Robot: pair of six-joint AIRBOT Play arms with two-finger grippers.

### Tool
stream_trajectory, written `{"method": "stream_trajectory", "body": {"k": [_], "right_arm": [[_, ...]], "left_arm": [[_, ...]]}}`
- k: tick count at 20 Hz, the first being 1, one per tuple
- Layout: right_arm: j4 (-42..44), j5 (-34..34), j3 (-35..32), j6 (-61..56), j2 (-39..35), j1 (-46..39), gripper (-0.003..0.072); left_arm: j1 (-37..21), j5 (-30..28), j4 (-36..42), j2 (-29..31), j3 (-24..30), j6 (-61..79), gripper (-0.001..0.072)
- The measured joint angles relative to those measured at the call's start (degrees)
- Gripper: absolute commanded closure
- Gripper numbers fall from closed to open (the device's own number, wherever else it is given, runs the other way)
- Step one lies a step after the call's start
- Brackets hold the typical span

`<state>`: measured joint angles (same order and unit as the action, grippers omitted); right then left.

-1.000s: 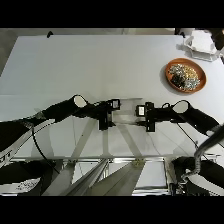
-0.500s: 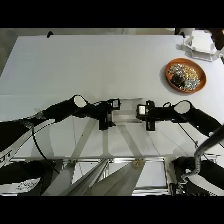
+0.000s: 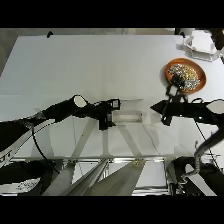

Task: Fold the box and place the chain.

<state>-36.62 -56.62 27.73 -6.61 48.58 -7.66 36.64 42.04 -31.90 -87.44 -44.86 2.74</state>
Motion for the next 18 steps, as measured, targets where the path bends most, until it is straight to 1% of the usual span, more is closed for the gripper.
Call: {"method": "stream_trajectory", "body": {"k": [2,5,8,10,13,18], "right_arm": [[-1.2,0.0,0.0,-12.1,-1.1,-5.2,0.0674],[-9.7,1.9,0.0,-30.0,-1.6,-9.9,0.068],[-14.7,2.4,0.0,-39.9,0.3,-11.6,0.068],[-15.5,1.8,0.0,-43.2,3.3,-12.1,0.068],[-13.9,-0.2,0.0,-45.3,9.1,-11.8,0.0679],[-12.3,-2.7,0.0,-46.0,17.5,-7.7,0.0678]], "left_arm": [[0.0,0.0,0.0,0.0,0.0,0.0,0.0298],[0.0,0.0,0.0,0.0,0.0,0.0,0.0298],[0.0,0.0,0.0,0.0,0.0,0.0,0.0297],[0.0,0.0,0.0,0.0,0.0,0.0,0.0298],[0.0,0.0,0.0,0.0,0.0,0.0,0.0297],[0.0,0.1,0.0,0.0,0.0,0.0,0.0298]]}}
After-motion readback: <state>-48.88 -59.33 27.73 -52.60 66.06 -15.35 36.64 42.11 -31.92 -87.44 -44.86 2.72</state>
